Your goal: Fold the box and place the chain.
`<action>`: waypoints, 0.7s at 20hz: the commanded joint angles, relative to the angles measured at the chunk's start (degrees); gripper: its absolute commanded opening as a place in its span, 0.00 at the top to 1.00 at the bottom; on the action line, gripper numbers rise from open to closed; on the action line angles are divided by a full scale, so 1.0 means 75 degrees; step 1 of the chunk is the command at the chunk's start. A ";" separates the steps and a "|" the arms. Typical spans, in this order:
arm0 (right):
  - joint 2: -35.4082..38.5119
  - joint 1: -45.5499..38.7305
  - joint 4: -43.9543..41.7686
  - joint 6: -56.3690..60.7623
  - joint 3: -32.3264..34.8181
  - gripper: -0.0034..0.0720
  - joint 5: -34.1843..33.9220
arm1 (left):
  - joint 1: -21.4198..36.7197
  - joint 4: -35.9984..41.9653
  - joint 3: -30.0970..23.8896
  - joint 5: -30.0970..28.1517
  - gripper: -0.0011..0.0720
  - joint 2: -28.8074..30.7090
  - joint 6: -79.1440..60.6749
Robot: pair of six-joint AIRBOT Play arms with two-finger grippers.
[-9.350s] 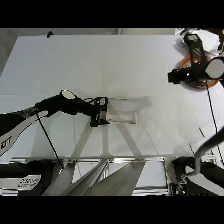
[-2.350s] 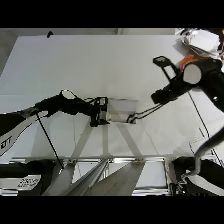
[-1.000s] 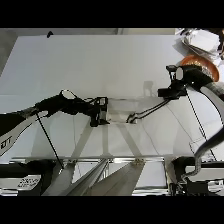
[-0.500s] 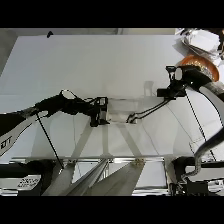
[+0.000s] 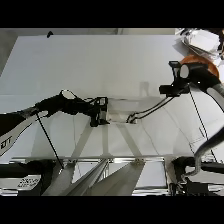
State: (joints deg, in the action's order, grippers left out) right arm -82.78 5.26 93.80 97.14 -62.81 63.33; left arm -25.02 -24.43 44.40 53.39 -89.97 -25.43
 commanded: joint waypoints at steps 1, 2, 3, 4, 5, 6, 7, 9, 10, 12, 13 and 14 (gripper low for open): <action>0.1189 0.0006 -0.0382 -0.0507 -0.0003 0.93 0.0082 | -0.0003 -0.0003 0.0000 -0.0003 0.61 0.0006 -0.0003; 0.1632 0.0006 -0.0682 -0.0694 -0.0003 0.93 0.0143 | -0.0003 -0.0003 0.0000 -0.0003 0.61 0.0006 -0.0003; 0.2084 0.0006 -0.1090 -0.0933 -0.0003 0.93 0.0219 | -0.0003 -0.0003 0.0000 -0.0003 0.61 0.0006 -0.0003; 0.2483 0.0009 -0.1524 -0.1174 -0.0003 0.93 0.0309 | -0.0003 -0.0003 0.0000 0.0000 0.61 0.0006 -0.0003; 0.2888 0.0067 -0.1883 -0.1387 -0.0003 0.93 0.0425 | -0.0003 -0.0003 0.0000 -0.0003 0.61 0.0006 -0.0003; 0.3299 0.0221 -0.2052 -0.1504 -0.0003 0.93 0.0510 | -0.0003 -0.0003 0.0000 -0.0003 0.61 0.0006 -0.0003; 0.3689 0.0455 -0.2081 -0.1577 -0.0003 0.93 0.0621 | -0.0003 0.0000 0.0000 -0.0003 0.61 0.0006 -0.0003; 0.4278 0.0979 -0.2087 -0.1582 -0.0003 0.93 0.0886 | -0.0009 -0.0003 0.0000 -0.0003 0.61 0.0009 -0.0003; 0.4517 0.1303 -0.2095 -0.1550 -0.0003 0.93 0.0991 | -0.0009 -0.0003 0.0000 -0.0003 0.61 0.0009 -0.0003; 0.4820 0.2005 -0.2145 -0.1413 -0.0003 0.93 0.1043 | -0.0009 -0.0003 0.0000 -0.0003 0.61 0.0006 -0.0003; 0.4902 0.2407 -0.2142 -0.1309 -0.0003 0.93 0.1026 | -0.0009 0.0000 0.0000 -0.0003 0.61 0.0009 -0.0003; 0.4913 0.2789 -0.2139 -0.1297 -0.0003 0.93 0.1003 | -0.0009 0.0000 0.0000 -0.0003 0.61 0.0009 -0.0003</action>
